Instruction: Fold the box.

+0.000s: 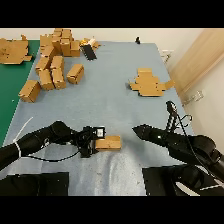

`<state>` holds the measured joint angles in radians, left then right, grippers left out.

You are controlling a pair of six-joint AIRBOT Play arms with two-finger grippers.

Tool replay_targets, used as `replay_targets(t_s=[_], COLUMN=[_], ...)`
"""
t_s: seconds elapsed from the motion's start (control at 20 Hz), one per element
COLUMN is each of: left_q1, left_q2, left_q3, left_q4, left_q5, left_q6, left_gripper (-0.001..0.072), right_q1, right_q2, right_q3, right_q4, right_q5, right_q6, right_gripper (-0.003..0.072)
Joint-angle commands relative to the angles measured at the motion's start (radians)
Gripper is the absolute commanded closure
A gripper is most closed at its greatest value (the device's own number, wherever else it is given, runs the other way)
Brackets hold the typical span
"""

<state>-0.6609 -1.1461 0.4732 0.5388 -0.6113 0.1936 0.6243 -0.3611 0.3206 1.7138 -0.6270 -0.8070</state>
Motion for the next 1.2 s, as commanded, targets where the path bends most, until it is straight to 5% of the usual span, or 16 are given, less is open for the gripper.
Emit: replay_targets(t_s=[0.0,0.35,0.6,0.75,1.15], left_q1=[0.000,0.000,0.000,0.000,0.000], left_q2=[0.000,0.000,0.000,0.000,0.000], left_q3=[0.000,0.000,0.000,0.000,0.000], left_q4=[-0.005,-0.008,-0.008,-0.008,-0.008], left_q5=[0.018,0.016,0.016,0.016,0.016], left_q6=[0.001,0.000,0.000,0.000,0.000], left_gripper=[0.0273,0.0273,0.0273,0.0273,0.0273], right_q1=[-0.003,0.068,0.247,0.249,0.248], right_q2=[0.006,-0.083,-0.300,-0.389,-0.392], right_q3=[0.001,0.000,0.000,0.000,0.000], right_q4=[0.064,0.249,0.273,0.277,0.272], right_q5=[-0.002,-0.001,0.218,0.230,0.218], right_q6=[0.066,0.055,0.058,0.058,0.057], right_gripper=[0.0681,0.0682,0.0682,0.0683,0.0683])
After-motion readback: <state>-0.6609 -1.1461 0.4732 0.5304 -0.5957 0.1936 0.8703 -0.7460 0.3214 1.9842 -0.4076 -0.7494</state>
